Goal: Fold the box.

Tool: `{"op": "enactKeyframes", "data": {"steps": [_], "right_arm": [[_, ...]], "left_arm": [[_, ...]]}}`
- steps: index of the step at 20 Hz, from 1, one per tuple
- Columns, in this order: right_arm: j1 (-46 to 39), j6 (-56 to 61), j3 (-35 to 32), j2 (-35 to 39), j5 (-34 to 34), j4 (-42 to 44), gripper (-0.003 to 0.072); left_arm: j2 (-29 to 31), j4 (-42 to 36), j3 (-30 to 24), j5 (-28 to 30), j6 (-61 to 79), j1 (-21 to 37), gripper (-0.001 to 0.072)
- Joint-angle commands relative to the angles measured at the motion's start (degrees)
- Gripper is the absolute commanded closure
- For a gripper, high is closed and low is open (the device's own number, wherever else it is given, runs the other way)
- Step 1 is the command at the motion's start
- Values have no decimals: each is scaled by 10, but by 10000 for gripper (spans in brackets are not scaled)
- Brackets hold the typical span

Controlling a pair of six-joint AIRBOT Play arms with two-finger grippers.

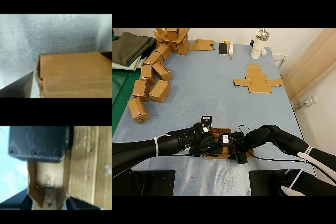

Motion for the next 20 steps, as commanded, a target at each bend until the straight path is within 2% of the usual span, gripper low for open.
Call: {"op": "enactKeyframes", "data": {"steps": [1,4,5,6,7,10,11,12,15,17,20], "right_arm": [[0,0,0,0,0,0,184],[0,0,0,0,0,0,184],[0,0,0,0,0,0,184],[0,0,0,0,0,0,185],[0,0,0,0,0,0,184],[0,0,0,0,0,0,184],[0,0,0,0,0,0,184],[0,0,0,0,0,0,184],[1,0,0,0,0,0,185],[0,0,0,0,0,0,184],[1,0,0,0,0,0,184]], "left_arm": [[0,0,1,-2,-2,2,168],[0,0,2,-6,-2,2,169],[0,0,1,-6,-2,2,194],[0,0,2,-5,9,2,404],[0,-1,2,-4,19,2,465],[0,-1,6,-6,20,2,470],[0,0,8,-6,20,2,560],[0,2,10,-6,22,2,604],[-2,10,11,-19,14,2,605],[-11,12,11,-30,13,2,698],[-17,13,14,-28,13,2,699]]}}
